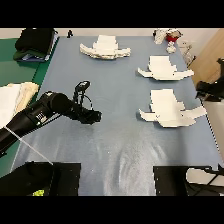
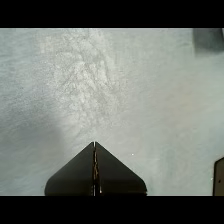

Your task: Fold the box.

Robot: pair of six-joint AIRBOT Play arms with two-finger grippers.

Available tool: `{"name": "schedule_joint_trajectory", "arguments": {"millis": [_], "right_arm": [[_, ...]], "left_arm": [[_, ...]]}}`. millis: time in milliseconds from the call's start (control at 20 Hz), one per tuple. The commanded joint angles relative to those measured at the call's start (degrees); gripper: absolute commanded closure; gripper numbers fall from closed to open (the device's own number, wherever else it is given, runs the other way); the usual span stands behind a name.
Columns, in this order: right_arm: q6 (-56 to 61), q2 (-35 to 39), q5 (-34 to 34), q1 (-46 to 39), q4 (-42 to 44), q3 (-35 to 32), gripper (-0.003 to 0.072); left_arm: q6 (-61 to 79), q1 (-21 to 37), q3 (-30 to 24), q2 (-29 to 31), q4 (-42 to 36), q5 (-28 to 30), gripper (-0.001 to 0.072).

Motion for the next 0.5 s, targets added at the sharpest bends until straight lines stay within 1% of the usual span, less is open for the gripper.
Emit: {"name": "schedule_joint_trajectory", "arguments": {"millis": [0,100,200,300,450], "right_arm": [[-8.1,-8.2,-0.8,-11.9,5.7,5.3,0.0229],[-12.5,-13.1,-1.9,-14.3,7.5,7.7,0.0229],[-17.2,-16.9,-4.6,-15.2,11.4,9.7,0.0229],[-20.9,-18.8,-6.7,-15.2,14.7,10.3,0.023],[-21.3,-20.9,-9.9,-15.2,14.9,10.2,0.0236]], "left_arm": [[0.0,0.0,0.0,0.0,-2.7,1.7,0.0696],[0.0,0.0,0.0,0.0,-2.9,1.9,0.0696],[0.0,0.0,0.0,0.0,-3.1,1.8,0.0696],[0.0,0.0,0.0,0.0,-4.3,1.8,0.0696],[0.0,0.0,0.0,0.0,-4.8,1.8,0.0696]]}}
